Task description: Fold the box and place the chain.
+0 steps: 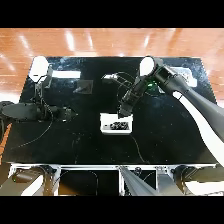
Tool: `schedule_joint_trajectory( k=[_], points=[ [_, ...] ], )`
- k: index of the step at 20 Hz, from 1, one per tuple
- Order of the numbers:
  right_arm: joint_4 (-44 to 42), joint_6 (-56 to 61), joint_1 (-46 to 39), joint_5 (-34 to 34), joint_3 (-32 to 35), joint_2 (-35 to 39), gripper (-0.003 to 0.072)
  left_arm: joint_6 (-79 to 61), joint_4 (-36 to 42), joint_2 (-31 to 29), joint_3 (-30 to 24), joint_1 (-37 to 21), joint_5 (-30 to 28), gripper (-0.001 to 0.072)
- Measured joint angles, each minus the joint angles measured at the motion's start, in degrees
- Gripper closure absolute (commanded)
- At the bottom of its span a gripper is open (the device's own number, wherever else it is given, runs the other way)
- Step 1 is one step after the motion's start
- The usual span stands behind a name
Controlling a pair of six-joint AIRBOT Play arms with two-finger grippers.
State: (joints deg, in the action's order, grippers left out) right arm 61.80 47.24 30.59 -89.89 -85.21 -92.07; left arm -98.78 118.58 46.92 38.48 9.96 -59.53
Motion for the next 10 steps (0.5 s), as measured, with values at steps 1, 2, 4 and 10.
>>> schedule_joint_trajectory(
  k=[1,2,4,10],
  points=[
    [0.7,-0.3,0.6,-0.1,0.0,0.0,0.0324,0.0,0.0,0.2,0.0,0.1,0.0,0.0201],
    [1.7,-0.5,1.4,-0.2,0.0,0.0,0.0362,0.0,0.0,0.3,0.0,0.1,0.0,0.0201],
    [4.1,-0.8,2.9,-0.2,0.0,0.0,0.038,0.0,0.0,0.5,0.0,0.1,0.0,0.0201],
    [7.9,-1.6,6.3,0.2,0.1,0.0,0.045,0.0,0.0,0.7,0.0,0.1,0.0,0.0201]
  ],
)
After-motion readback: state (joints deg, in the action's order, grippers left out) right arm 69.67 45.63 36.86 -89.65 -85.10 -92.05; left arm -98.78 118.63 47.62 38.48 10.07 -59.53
